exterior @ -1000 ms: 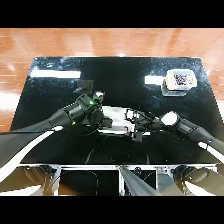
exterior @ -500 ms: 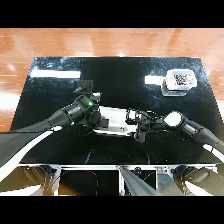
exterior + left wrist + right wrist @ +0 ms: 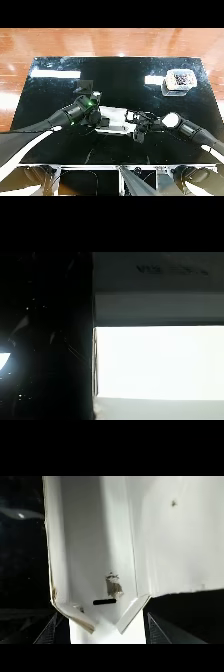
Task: Fold the box and place the chain.
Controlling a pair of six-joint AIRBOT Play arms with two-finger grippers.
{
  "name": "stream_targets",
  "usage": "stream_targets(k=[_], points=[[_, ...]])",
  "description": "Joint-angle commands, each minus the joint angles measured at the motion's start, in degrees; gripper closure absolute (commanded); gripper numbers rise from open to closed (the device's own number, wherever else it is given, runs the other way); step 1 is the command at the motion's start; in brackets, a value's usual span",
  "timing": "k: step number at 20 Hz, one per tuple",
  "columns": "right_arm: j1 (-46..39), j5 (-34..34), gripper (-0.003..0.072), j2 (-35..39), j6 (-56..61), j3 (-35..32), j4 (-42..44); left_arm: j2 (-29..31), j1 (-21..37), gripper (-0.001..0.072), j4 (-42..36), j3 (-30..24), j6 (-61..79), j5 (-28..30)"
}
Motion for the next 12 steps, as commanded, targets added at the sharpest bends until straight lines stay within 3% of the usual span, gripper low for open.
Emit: stream_targets(k=[1, 2, 3, 5, 6, 9, 11, 12], points=[[0.37, -0.59, -0.0034, -0.15, -0.26, 0.0, -0.07, -0.02, 0.04, 0.0688, -0.98, -0.02, 0.15, -0.35], [0.37, -0.63, 0.0003, -0.15, -0.35, 0.0, -0.07, -0.02, 0.04, 0.0688, -1.42, -0.02, 0.15, -0.46], [0.37, -0.63, 0.0105, -0.15, -0.63, 0.0, -0.04, -0.02, 0.02, 0.0689, -1.57, -0.02, 0.13, -0.48], [0.37, -0.63, 0.0145, -0.15, -0.96, 0.0, -0.04, -0.02, 0.02, 0.0689, -1.55, -0.02, 0.13, -0.39], [0.37, -0.63, 0.0246, -0.15, -0.96, 0.0, -0.04, -0.02, 0.02, 0.0689, -1.55, -0.02, 0.13, -0.44], [0.37, -2.14, 0.0263, -0.15, -0.96, 0.0, 0.15, -0.04, 0.02, 0.0689, -1.55, -0.02, 0.13, -0.42], [0.37, -2.1, 0.038, -0.15, -0.96, 0.0, 0.15, -0.04, 0.02, 0.0689, -1.55, -0.02, 0.13, -0.39], [0.37, -2.14, 0.038, -0.15, -0.98, 0.0, 0.52, -0.04, 0.02, 0.0689, -1.55, -0.02, 0.13, -0.39]])
